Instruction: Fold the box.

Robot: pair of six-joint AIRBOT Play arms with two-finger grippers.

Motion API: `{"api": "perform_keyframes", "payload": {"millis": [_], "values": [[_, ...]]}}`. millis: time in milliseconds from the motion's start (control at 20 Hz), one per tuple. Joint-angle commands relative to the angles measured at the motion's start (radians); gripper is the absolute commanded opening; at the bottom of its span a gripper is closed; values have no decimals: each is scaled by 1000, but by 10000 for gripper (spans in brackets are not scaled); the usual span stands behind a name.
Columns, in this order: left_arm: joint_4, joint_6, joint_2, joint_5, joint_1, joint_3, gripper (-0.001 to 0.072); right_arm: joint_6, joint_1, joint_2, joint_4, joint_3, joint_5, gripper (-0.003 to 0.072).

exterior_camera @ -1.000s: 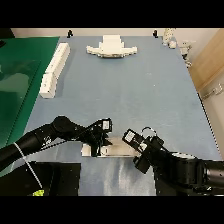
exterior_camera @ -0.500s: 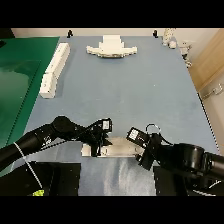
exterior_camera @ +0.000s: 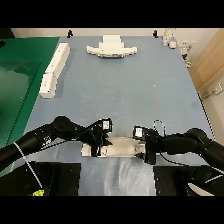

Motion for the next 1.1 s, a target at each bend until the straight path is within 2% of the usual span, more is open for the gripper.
{"api": "perform_keyframes", "payload": {"millis": [0,450,600,850,1050], "values": [[0,0,1,0,0,1,17,-194,-52,-56,133,-10,-15,706],[0,0,1,0,0,1,17,-192,-52,-61,66,-10,-19,704],[0,0,1,0,0,1,17,-224,-53,-60,80,-14,-2,694],[0,0,1,0,0,1,17,-321,-53,-60,165,-80,105,694],[0,0,1,0,0,1,17,-385,-53,-66,181,-89,108,694]]}}
